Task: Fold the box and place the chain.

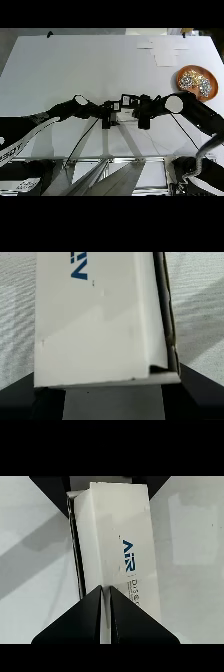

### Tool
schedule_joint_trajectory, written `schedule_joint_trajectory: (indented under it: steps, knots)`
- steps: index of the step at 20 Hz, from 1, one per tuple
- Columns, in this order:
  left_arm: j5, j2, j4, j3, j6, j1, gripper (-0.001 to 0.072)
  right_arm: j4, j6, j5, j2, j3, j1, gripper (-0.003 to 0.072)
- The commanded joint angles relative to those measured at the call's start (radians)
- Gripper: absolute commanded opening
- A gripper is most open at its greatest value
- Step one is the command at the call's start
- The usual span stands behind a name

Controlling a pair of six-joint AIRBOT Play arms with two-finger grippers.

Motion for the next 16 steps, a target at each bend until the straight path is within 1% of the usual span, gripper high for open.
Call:
schedule_joint_trajectory:
  steps: [1,3,4,6,8,10,12,15,16]
  knots:
    - [-0.004,0.001,0.001,0.001,0.001,-0.001,0.0170,0.017,0.000,0.024,0.000,-0.003,-0.001,0.0067]
    - [-0.004,0.001,0.001,0.001,0.001,-0.001,0.0170,0.027,0.000,0.043,-0.001,-0.003,-0.001,0.0108]
    - [-0.004,0.001,0.001,0.001,0.001,-0.001,0.0170,0.027,0.000,0.040,-0.001,-0.005,-0.001,0.0101]
    - [-0.004,0.001,0.001,0.001,0.001,-0.001,0.0170,0.022,0.002,0.006,0.000,-0.005,-0.001,0.0030]
    - [-0.004,0.001,0.001,0.001,0.001,-0.001,0.0170,0.016,0.040,-0.044,0.000,-0.005,-0.001,0.0028]
    - [-0.004,0.001,0.001,0.001,0.001,-0.001,0.0170,0.016,0.041,-0.027,0.000,-0.005,-0.001,0.0030]
    - [-0.004,0.001,0.001,0.001,0.001,-0.001,0.0170,0.016,0.040,0.018,0.000,-0.008,-0.001,0.0052]
    - [-0.004,0.001,0.001,0.001,0.001,-0.001,0.0170,0.017,0.038,0.035,0.000,-0.039,-0.001,0.0079]
    - [-0.004,0.001,0.001,0.001,0.001,-0.001,0.0170,0.018,0.038,0.038,0.000,-0.041,-0.001,0.0171]
